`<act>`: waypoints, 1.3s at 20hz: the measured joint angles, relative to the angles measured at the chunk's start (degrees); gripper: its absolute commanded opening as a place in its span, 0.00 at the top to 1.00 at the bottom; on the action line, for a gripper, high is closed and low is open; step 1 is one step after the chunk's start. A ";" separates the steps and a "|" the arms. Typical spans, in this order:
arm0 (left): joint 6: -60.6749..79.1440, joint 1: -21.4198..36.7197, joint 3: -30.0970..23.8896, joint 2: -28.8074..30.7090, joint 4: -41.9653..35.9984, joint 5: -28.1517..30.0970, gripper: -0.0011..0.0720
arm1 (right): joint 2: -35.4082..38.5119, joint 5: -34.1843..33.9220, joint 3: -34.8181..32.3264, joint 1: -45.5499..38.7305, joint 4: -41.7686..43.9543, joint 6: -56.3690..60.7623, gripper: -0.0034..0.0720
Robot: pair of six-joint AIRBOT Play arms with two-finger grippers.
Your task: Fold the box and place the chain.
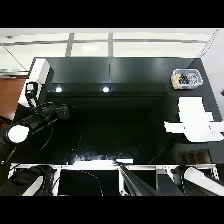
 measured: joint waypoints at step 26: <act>0.22 -0.02 0.00 -0.24 -1.31 -0.35 0.02 | -33.09 32.92 16.50 -23.50 18.82 -16.74 0.94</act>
